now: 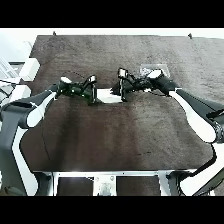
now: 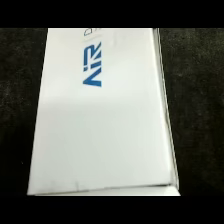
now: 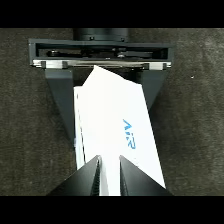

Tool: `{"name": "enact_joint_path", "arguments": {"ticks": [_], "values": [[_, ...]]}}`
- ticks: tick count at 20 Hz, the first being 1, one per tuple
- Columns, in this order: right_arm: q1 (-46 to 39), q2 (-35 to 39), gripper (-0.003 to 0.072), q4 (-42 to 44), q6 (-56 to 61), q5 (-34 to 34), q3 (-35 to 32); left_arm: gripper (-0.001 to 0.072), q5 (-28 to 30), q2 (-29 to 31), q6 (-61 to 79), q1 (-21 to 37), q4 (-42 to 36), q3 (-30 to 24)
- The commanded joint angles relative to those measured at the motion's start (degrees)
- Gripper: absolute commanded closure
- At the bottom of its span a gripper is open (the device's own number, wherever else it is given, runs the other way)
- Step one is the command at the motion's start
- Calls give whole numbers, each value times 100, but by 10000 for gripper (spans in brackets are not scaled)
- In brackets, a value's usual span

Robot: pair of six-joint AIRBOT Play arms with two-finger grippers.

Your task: Fold the box and place the chain.

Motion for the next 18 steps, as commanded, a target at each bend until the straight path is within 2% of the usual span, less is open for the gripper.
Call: {"name": "enact_joint_path", "arguments": {"ticks": [1,5,8,10,11,13,18], "values": [[7,0,567,-4,9,94,-107,181,13,-2,-17,-2,-11,-2],[2,0,567,0,7,439,-280,181,13,-2,-17,0,-9,-2],[-48,-28,557,0,-17,435,-466,181,17,-2,-17,0,-9,-2],[-116,-42,467,48,-17,437,-479,181,20,-2,-17,0,-9,-2],[-151,-42,459,120,-17,437,-476,181,22,-2,-15,0,-9,-2],[-238,-39,462,404,-17,448,-461,181,39,-2,-17,0,-9,-2],[-581,-26,496,1528,-13,1102,-197,181,50,-2,-17,0,-9,-2]]}}
